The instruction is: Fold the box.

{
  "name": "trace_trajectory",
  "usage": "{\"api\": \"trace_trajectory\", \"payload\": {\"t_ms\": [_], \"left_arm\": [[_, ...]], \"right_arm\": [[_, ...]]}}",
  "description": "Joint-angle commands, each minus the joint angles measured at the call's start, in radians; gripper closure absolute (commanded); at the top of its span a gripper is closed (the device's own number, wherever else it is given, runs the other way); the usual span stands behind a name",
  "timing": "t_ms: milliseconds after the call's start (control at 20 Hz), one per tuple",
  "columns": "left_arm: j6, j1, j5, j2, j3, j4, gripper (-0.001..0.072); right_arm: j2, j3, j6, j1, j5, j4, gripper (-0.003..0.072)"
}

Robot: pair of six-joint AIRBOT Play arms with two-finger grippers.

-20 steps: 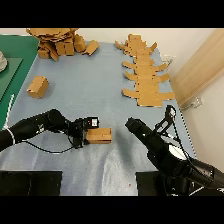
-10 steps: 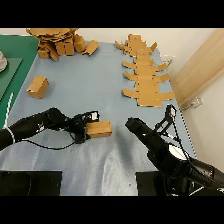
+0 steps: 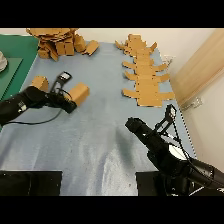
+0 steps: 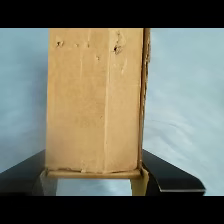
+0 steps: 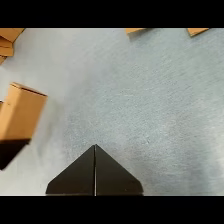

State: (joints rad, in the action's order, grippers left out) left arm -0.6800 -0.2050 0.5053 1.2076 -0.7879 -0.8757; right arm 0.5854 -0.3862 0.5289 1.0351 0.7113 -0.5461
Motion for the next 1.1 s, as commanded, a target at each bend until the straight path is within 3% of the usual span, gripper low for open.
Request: {"api": "trace_trajectory", "payload": {"t_ms": [0, 100, 250, 500, 850, 1050], "left_arm": [[-0.185, 0.22, 0.014, 0.006, -0.031, -0.049, 0.0486], [-0.185, 0.295, 0.055, 0.024, -0.031, -0.049, 0.0486], [-0.184, 0.328, 0.077, 0.061, -0.031, -0.05, 0.0486], [-0.185, 0.332, 0.021, 0.127, -0.032, -0.082, 0.0486], [-0.209, 0.335, -0.061, 0.129, -0.042, -0.122, 0.0487], [-0.239, 0.377, -0.057, 0.138, -0.042, -0.127, 0.0487]], "right_arm": [[-0.001, -0.001, 0.0, 0.0, -0.002, 0.001, 0.0686], [-0.001, -0.001, 0.001, 0.0, -0.005, 0.012, 0.0686], [-0.001, -0.001, 0.002, 0.0, -0.005, 0.016, 0.0685], [-0.001, -0.001, 0.002, 0.0, -0.046, 0.015, 0.0686], [-0.001, -0.001, 0.002, 0.0, -0.066, 0.016, 0.0685], [-0.001, -0.001, 0.002, 0.0, -0.068, 0.015, 0.0686]]}}
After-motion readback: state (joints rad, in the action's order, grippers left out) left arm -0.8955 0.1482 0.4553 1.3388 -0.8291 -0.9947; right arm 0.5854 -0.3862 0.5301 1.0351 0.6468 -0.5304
